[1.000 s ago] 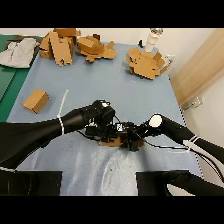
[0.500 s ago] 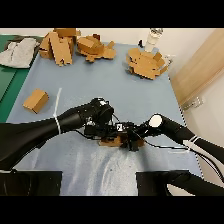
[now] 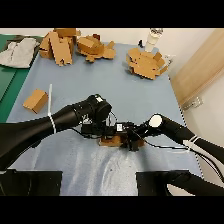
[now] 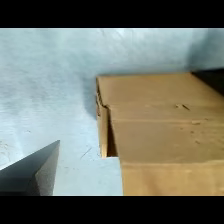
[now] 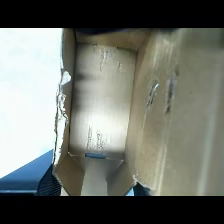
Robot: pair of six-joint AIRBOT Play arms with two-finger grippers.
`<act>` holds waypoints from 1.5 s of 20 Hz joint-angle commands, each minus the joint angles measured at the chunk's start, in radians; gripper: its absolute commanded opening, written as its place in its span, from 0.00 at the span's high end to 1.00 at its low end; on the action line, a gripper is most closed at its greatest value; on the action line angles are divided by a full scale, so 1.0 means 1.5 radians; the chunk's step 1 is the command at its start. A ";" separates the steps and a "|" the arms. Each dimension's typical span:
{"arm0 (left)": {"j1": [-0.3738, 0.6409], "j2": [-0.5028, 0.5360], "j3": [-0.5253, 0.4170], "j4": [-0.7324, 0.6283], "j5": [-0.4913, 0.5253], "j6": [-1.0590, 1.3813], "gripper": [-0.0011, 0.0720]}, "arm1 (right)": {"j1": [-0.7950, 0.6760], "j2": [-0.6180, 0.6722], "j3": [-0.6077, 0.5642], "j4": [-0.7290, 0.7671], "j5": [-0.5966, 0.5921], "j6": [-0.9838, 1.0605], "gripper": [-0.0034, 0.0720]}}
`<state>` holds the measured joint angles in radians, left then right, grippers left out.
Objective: Fold the box.
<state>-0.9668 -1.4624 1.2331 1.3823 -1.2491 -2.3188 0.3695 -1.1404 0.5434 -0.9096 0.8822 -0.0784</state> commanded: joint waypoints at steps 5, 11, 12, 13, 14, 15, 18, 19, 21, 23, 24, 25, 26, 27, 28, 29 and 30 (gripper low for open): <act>0.022 0.025 0.000 0.006 -0.003 -0.003 0.09 | 0.000 0.000 0.000 0.000 0.000 0.000 0.25; 0.031 0.037 0.000 0.003 -0.001 -0.001 0.09 | 0.000 0.000 0.000 0.000 0.000 0.000 0.25; 0.031 0.041 0.000 0.003 -0.008 0.001 0.09 | 0.000 0.000 0.000 0.000 0.000 0.000 0.25; 0.031 0.045 0.000 0.004 -0.019 0.004 0.09 | 0.000 0.000 0.000 0.000 0.000 0.000 0.25; 0.031 0.048 0.000 0.007 -0.033 0.009 0.09 | 0.000 0.000 0.000 0.000 0.000 0.000 0.25; 0.031 0.051 0.000 0.008 -0.041 0.010 0.09 | 0.000 0.000 0.000 0.000 0.000 0.000 0.25; 0.037 0.066 0.000 0.016 -0.050 0.010 0.09 | 0.000 0.000 0.000 0.000 0.000 0.000 0.25; 0.045 0.070 0.000 0.016 -0.061 0.011 0.09 | 0.000 0.000 0.000 0.000 0.000 0.000 0.25; 0.060 0.079 0.000 0.018 -0.112 0.049 0.09 | 0.000 0.000 0.000 0.000 0.000 0.000 0.25; 0.074 0.087 0.000 0.047 -0.178 0.116 0.14 | 0.000 0.000 0.000 0.000 0.000 0.000 0.25; 0.082 0.087 -0.001 0.079 -0.214 0.161 0.51 | 0.000 0.000 0.000 0.000 0.001 0.000 0.25; 0.092 0.086 -0.001 0.108 -0.248 0.254 0.79 | 0.000 0.000 0.000 0.000 0.001 0.000 0.25; 0.103 0.086 -0.001 0.138 -0.262 0.371 0.83 | 0.000 0.000 0.000 0.000 0.001 0.000 0.25; 0.114 0.085 -0.001 0.171 -0.258 0.422 0.83 | 0.000 0.000 0.000 0.001 0.000 0.000 0.25; 0.126 0.085 -0.001 0.220 -0.234 0.436 0.83 | 0.000 0.000 0.000 0.001 0.000 0.000 0.25; 0.141 0.085 -0.001 0.265 -0.195 0.438 0.83 | 0.000 0.000 0.000 0.000 0.000 0.000 0.25; 0.164 0.086 -0.004 0.290 -0.125 0.464 0.83 | 0.000 0.000 0.000 0.000 0.001 0.000 0.25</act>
<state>-0.7792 -1.3354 1.2308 1.6505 -1.5452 -1.7973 0.3695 -1.1404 0.5430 -0.9096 0.8825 -0.0784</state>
